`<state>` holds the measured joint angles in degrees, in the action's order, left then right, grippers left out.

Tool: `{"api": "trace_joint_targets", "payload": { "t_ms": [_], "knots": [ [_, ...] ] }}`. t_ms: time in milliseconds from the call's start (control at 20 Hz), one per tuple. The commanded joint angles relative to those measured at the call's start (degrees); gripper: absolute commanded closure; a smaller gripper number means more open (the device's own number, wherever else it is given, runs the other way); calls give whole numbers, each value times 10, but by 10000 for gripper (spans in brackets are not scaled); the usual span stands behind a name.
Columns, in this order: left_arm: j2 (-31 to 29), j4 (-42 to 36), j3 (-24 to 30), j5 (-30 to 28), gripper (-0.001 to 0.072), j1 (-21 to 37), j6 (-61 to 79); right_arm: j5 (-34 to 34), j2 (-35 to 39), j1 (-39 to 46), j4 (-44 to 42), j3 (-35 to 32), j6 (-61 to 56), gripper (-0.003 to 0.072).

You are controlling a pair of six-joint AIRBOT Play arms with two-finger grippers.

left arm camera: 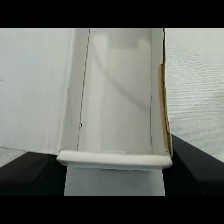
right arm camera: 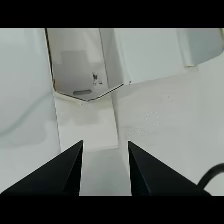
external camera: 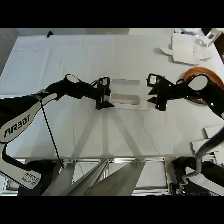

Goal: Fold the box and place the chain.

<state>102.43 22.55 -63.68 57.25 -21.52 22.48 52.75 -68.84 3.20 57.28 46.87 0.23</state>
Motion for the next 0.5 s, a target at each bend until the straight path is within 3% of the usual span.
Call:
{"api": "trace_joint_targets", "payload": {
  "t_ms": [0, 250, 400, 450],
  "knots": [
    [0, 0, 0, 0, 394, 0, 0, -1, -55, 0, -3, 0, 127, 363],
    [0, 0, 0, 0, 394, 0, 0, -31, -127, -7, -110, 0, 138, 364],
    [0, 0, 0, 0, 394, 0, 0, -72, -129, -26, -115, 0, 138, 367],
    [0, 0, 0, 0, 394, 0, 0, -72, -129, -32, -115, 0, 138, 401]
  ]
}}
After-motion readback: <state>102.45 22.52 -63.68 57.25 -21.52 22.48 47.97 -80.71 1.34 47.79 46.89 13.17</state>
